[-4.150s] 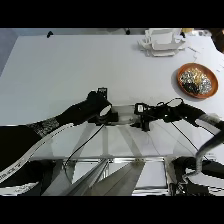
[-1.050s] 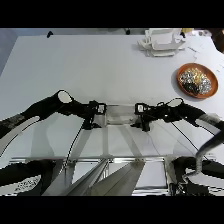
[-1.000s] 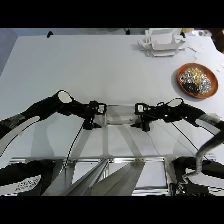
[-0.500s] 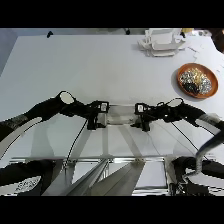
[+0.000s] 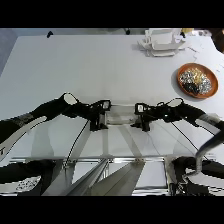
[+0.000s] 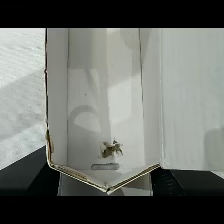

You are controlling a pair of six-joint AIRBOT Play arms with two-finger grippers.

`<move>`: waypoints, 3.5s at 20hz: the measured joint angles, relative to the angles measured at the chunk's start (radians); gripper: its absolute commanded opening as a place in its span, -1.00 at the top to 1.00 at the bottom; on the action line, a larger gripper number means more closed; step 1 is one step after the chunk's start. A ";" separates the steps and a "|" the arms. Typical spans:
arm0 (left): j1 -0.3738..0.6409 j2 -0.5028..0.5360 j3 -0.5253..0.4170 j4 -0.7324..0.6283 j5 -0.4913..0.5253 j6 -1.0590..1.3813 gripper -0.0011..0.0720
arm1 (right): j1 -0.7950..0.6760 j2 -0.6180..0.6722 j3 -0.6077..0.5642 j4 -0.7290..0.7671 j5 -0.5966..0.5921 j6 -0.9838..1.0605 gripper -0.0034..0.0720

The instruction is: Fold the box and place the chain.

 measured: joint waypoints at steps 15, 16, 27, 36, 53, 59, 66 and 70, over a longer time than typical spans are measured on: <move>-0.011 -0.018 0.000 -0.024 0.025 -0.009 0.48 | 0.000 0.000 0.000 0.000 0.000 0.000 -0.06; -0.011 -0.018 0.000 -0.024 0.025 -0.009 0.48 | 0.000 0.000 0.000 0.000 0.000 0.000 -0.06; -0.011 -0.019 0.000 -0.023 0.025 -0.010 0.48 | 0.000 0.000 0.000 0.000 0.000 0.000 -0.06; -0.011 -0.019 0.000 -0.023 0.025 -0.010 0.48 | 0.000 0.042 0.000 -0.071 -0.027 0.082 -0.94; -0.011 -0.019 0.000 -0.023 0.026 -0.010 0.48 | 0.028 0.432 0.000 -0.067 -0.026 0.514 0.88; -0.011 -0.019 0.000 -0.023 0.026 -0.010 0.48 | 0.116 0.269 0.000 0.062 -0.294 0.583 0.88; -0.011 -0.019 -0.001 -0.025 0.026 -0.014 0.48 | 0.137 0.169 0.001 0.086 -0.428 0.724 0.88; -0.011 -0.019 -0.001 -0.021 0.027 -0.005 0.48 | 0.138 0.245 0.000 0.078 -0.422 0.768 0.88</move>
